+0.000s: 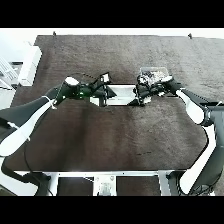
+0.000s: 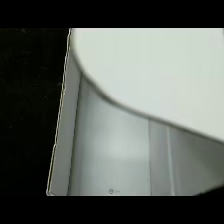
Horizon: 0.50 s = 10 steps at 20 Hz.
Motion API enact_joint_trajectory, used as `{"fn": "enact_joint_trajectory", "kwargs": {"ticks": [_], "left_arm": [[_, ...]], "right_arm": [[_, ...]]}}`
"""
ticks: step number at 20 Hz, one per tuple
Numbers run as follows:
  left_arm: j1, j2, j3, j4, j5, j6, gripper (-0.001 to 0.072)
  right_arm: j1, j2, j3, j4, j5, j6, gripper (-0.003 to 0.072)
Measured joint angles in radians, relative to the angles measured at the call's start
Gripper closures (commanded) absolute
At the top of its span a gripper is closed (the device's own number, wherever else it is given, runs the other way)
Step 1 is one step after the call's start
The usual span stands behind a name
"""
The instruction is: Fold the box and place the chain.
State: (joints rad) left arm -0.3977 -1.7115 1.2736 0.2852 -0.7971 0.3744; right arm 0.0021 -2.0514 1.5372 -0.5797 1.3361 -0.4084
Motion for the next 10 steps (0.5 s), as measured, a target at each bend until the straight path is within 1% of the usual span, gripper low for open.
{"fn": "enact_joint_trajectory", "kwargs": {"ticks": [3, 10], "left_arm": [[0.009, -0.04, 0.03, -0.023, 0.029, 0.014, 0.0691], [0.061, -0.148, 0.178, -0.055, 0.003, 0.016, 0.0691]], "right_arm": [[0.0, 0.0, 0.0, 0.0, 0.0, 0.0, 0.01], [0.0, 0.0, 0.0, 0.0, 0.0, 0.0, 0.0099]]}}
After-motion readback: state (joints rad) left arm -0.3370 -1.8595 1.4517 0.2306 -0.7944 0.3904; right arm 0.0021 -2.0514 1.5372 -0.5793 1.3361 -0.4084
